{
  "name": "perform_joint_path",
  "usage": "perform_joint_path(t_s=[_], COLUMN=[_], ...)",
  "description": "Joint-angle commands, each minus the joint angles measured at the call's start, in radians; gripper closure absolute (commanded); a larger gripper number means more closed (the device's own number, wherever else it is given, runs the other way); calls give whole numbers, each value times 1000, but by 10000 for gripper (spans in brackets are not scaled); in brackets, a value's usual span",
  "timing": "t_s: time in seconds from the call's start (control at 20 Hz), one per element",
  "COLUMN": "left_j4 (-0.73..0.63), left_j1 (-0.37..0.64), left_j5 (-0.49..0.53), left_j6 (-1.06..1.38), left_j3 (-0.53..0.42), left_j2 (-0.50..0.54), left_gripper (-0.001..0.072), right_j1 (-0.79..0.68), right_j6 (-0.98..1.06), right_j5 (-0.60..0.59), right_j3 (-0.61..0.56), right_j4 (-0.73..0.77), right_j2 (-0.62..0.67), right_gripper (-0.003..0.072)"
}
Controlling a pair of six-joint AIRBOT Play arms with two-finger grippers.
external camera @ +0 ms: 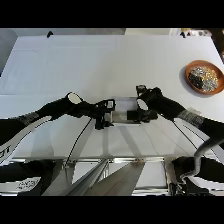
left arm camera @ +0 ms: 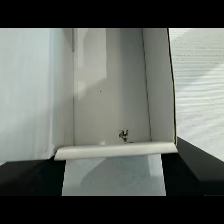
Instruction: Fold the box and place the chain.
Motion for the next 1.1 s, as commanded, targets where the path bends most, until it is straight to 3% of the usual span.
perform_joint_path(t_s=[0.0,0.1,0.2,0.45,0.5,0.55,0.6,0.85,0.95,1.05], left_j4=[0,1,0,0,0,0,1,1,0,1], left_j1=[0,0,0,0,0,0,0,0,0,0], left_j5=[0,0,0,0,0,0,0,0,0,0], left_j6=[0,0,0,0,0,0,0,0,0,0], left_j3=[0,0,0,0,0,0,0,0,0,0], left_j2=[0,0,0,0,0,0,0,0,0,0], left_gripper=[376,376,376,376,376,376,376,376,376,376], right_j1=[0,0,0,0,0,0,0,-34,-60,-84], right_j6=[-5,-6,-22,-36,-53,-60,-63,-113,-162,-241], right_j5=[3,2,2,2,3,9,16,64,84,89], right_j3=[0,-1,0,0,0,0,0,0,0,0], right_j4=[3,3,4,6,10,11,11,7,8,8], right_j2=[-12,-14,-14,-14,-12,-8,-1,77,122,176], right_gripper=[516,538,669,667,620,495,458,456,366,359])
